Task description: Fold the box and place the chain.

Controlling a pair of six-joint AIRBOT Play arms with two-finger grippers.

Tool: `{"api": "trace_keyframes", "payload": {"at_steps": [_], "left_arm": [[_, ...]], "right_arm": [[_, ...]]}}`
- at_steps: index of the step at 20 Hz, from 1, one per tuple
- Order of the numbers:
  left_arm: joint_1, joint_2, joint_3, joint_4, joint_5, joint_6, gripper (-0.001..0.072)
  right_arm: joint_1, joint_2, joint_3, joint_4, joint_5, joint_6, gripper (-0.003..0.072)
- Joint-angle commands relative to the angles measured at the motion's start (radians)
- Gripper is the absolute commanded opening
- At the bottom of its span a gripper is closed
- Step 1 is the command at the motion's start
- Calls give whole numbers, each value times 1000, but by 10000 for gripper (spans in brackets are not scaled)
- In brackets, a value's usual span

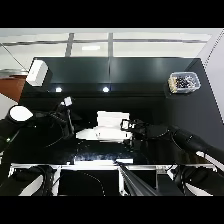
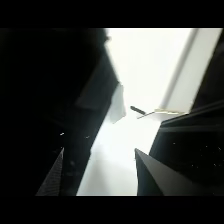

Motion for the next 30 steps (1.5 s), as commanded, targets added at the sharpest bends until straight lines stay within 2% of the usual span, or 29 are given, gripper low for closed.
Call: {"api": "trace_keyframes", "payload": {"at_steps": [1, 6, 10, 13, 14, 17, 18, 20, 22, 29, 30], "left_arm": [[-72, -61, 0, 3, -2, 113, 509], [-189, -209, 0, -10, 60, 161, 509], [-251, -243, 0, -39, 136, 161, 507], [-286, -243, 0, -39, 169, 161, 452], [-296, -243, 0, -38, 176, 162, 345], [-310, -243, 0, -40, 216, 176, 317], [-312, -243, 0, -39, 221, 176, 264], [-315, -243, 0, -39, 220, 176, 261], [-322, -243, 0, -43, 231, 177, 127], [-394, -243, 0, -72, 311, 175, 122], [-394, -243, 0, -72, 311, 173, 105]], "right_arm": [[0, 0, 0, 0, 0, 0, 355], [0, 0, 0, 0, 0, 0, 354], [0, 0, 0, 0, 0, 0, 355], [0, 0, 0, 0, 0, 0, 354], [0, 0, 0, 0, 0, 0, 355], [0, 0, 0, 0, 0, 0, 354], [0, 0, 0, 0, 0, 0, 354], [0, 0, 0, 0, 0, 0, 354], [0, 0, 0, 0, 0, 0, 355], [0, 0, 0, 0, 0, 0, 354], [0, 0, 0, 0, 0, 0, 354]]}}
